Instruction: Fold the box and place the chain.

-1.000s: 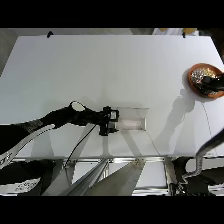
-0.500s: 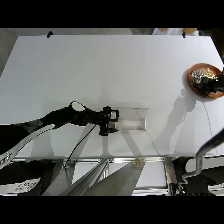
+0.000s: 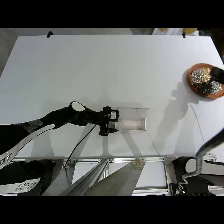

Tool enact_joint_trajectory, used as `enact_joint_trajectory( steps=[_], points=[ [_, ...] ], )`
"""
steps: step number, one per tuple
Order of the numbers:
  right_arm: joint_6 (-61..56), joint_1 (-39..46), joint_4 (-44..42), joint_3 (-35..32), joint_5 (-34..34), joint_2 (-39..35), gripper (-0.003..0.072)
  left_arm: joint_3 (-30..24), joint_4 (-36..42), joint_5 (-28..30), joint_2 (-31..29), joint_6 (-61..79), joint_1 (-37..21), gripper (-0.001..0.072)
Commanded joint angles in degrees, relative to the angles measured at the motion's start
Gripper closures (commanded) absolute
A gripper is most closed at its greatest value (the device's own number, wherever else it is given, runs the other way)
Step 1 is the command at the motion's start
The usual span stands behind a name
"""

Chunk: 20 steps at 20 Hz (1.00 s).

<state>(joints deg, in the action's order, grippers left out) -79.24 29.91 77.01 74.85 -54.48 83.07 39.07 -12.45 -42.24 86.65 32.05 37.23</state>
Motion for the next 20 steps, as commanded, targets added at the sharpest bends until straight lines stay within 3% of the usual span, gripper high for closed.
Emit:
enact_joint_trajectory(
  steps=[1,9,13,20],
  points=[
    [1.2,-2.0,-8.8,0.1,-3.1,-8.2,0.0667,0.0,0.0,0.0,0.0,0.0,0.0,0.0691],
    [2.7,-18.4,-11.1,0.1,-15.1,-24.6,0.0667,0.0,0.0,0.0,0.0,0.0,0.0,0.0691],
    [3.3,-22.5,-9.0,0.0,-23.5,-29.2,0.0667,0.0,0.0,0.0,-0.1,0.0,0.0,0.0691],
    [3.3,-30.2,-8.9,0.0,-29.5,-33.5,0.0667,0.0,0.0,0.0,0.0,0.0,0.0,0.0691]
  ],
)
